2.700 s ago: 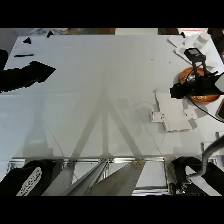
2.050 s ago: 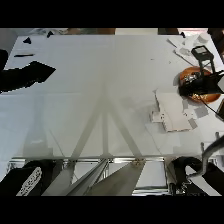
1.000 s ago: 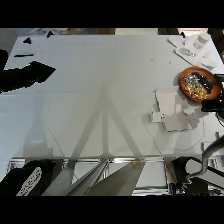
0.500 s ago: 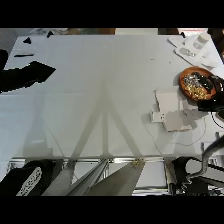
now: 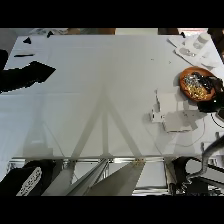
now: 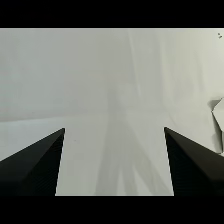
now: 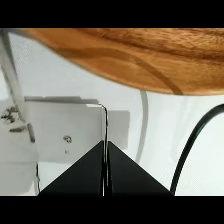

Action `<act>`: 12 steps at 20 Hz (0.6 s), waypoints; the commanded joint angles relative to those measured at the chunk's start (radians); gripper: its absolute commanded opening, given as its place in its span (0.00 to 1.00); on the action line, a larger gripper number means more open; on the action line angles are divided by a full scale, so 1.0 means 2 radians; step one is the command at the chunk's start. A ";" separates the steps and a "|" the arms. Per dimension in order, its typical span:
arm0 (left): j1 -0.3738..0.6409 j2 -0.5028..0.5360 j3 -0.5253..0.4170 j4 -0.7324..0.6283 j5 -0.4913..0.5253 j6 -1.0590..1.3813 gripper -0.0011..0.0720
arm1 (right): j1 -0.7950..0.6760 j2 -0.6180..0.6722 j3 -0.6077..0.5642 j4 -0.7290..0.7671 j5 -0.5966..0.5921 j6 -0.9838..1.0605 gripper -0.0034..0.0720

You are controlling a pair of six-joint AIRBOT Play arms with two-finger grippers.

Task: Fold the box and place the chain.

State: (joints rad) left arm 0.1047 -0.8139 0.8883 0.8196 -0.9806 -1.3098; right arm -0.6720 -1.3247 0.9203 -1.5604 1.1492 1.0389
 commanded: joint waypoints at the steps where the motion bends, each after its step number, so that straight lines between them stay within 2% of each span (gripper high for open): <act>1: 0.000 0.000 0.000 0.000 0.000 0.000 0.97 | 0.000 0.035 0.000 0.066 0.049 -0.065 0.07; 5: 0.000 0.000 0.000 0.000 0.000 0.000 0.97 | 0.000 0.058 0.000 0.231 0.056 -0.089 0.07; 8: 0.000 0.000 0.000 0.000 0.000 0.000 0.97 | 0.022 0.059 0.000 0.282 0.071 -0.092 0.07; 12: 0.000 0.000 0.000 0.000 0.000 0.000 0.97 | 0.088 0.059 -0.001 0.359 0.069 -0.143 0.07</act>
State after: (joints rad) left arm 0.1047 -0.8139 0.8883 0.8196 -0.9806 -1.3098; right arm -0.5720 -1.2102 0.9195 -0.9913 1.2778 0.8246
